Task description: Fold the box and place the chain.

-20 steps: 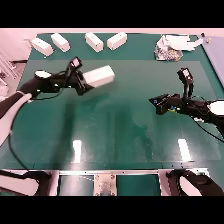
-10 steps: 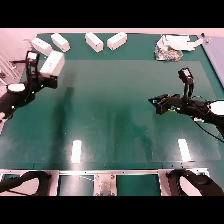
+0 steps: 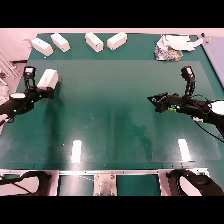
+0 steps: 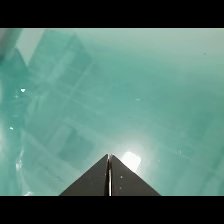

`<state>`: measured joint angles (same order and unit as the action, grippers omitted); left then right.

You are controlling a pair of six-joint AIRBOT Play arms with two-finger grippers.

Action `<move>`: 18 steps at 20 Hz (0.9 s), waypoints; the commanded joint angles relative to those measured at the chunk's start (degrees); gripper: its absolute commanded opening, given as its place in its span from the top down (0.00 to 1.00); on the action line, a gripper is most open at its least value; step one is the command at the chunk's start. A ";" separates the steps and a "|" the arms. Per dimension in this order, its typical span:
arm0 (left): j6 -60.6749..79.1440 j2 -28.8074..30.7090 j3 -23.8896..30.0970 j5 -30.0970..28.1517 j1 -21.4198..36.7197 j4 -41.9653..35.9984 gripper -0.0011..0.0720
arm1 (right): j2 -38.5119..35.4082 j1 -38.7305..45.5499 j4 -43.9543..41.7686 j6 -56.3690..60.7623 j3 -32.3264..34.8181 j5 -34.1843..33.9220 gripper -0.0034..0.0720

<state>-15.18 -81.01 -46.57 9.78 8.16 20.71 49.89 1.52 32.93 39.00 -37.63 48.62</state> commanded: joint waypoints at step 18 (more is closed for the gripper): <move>-14.53 34.14 4.46 24.48 -5.62 15.65 0.97 | -21.07 0.00 -0.09 0.15 2.16 -6.71 0.95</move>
<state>-28.86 -55.24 -46.17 35.05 6.09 36.95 35.07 1.52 31.29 40.18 -36.86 44.60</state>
